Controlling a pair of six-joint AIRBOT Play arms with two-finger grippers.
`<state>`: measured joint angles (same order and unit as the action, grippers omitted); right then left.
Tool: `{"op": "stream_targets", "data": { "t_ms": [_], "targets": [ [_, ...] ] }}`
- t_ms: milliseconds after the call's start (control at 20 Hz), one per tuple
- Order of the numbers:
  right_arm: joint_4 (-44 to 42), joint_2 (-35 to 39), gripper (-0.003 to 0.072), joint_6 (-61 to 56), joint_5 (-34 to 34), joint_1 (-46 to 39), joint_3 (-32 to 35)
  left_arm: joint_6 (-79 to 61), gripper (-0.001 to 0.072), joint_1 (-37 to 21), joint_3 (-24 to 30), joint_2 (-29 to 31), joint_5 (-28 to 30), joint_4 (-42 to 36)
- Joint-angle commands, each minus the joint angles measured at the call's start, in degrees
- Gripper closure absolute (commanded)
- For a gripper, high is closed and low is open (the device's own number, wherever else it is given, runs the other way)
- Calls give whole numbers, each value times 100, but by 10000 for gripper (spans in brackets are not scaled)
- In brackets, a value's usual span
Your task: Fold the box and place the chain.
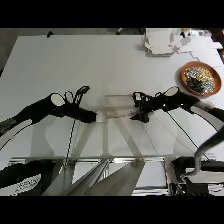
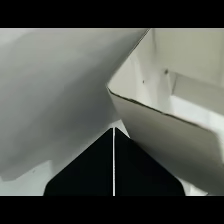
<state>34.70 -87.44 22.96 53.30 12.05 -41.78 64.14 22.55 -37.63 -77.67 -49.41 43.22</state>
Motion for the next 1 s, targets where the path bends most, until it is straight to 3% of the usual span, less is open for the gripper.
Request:
{"op": "stream_targets", "data": {
  "t_ms": [0,200,250,300,450,950],
  "targets": [
    [0,4,297,-2,2,2,2,-138,703,42,0,160,116,-273],
    [0,4,297,-2,2,2,2,-136,670,264,0,507,448,-293],
    [0,4,297,-2,2,2,2,-136,564,363,0,507,555,-367],
    [0,4,297,-2,2,2,2,-136,517,437,0,498,656,-474],
    [0,4,297,-2,2,2,2,-129,505,553,0,498,916,-680],
    [0,4,297,-2,2,2,2,-291,500,551,-2,538,938,-673]
  ]
}}
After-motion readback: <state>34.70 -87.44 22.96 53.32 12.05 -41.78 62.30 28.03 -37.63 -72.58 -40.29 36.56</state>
